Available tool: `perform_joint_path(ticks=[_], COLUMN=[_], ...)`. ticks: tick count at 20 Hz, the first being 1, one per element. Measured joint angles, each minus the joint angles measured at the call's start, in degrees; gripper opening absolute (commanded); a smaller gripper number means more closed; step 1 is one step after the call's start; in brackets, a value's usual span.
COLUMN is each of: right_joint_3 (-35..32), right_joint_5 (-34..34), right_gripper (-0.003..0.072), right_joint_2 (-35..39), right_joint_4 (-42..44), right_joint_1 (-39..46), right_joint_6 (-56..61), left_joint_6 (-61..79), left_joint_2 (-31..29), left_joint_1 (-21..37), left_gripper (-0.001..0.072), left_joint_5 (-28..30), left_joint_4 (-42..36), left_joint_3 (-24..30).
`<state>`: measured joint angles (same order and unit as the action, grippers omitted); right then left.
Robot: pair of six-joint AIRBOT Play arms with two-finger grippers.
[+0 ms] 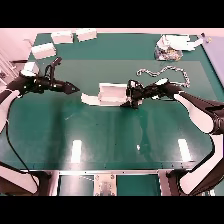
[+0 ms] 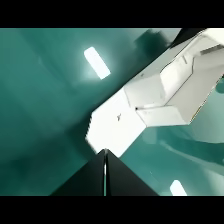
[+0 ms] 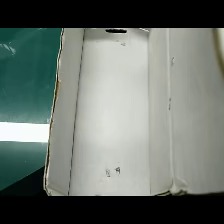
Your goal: Fold the box and place the chain.
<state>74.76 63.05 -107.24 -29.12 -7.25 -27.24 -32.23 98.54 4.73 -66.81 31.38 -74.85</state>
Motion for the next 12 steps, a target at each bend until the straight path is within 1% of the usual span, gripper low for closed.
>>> perform_joint_path(ticks=[3,6,9,12], right_joint_3=[0.0,0.0,0.0,0.0], right_joint_5=[0.0,0.0,0.0,0.0], right_gripper=[0.059,0.059,0.059,0.0589], right_joint_2=[0.0,0.0,0.0,0.0], right_joint_4=[0.0,0.0,0.02,0.02], right_joint_1=[0.0,0.0,0.0,0.0], right_joint_6=[0.0,0.0,0.0,-0.02], left_joint_6=[-11.5,-19.37,-24.0,-25.86], left_joint_2=[0.61,1.75,3.23,4.37], left_joint_1=[0.24,0.24,-0.83,-3.85], left_gripper=[0.0017,0.0017,0.0017,0.0017], left_joint_5=[-0.17,-0.35,-1.01,-0.59], left_joint_4=[4.42,6.73,7.74,7.91], left_joint_3=[0.0,0.0,0.0,0.0])
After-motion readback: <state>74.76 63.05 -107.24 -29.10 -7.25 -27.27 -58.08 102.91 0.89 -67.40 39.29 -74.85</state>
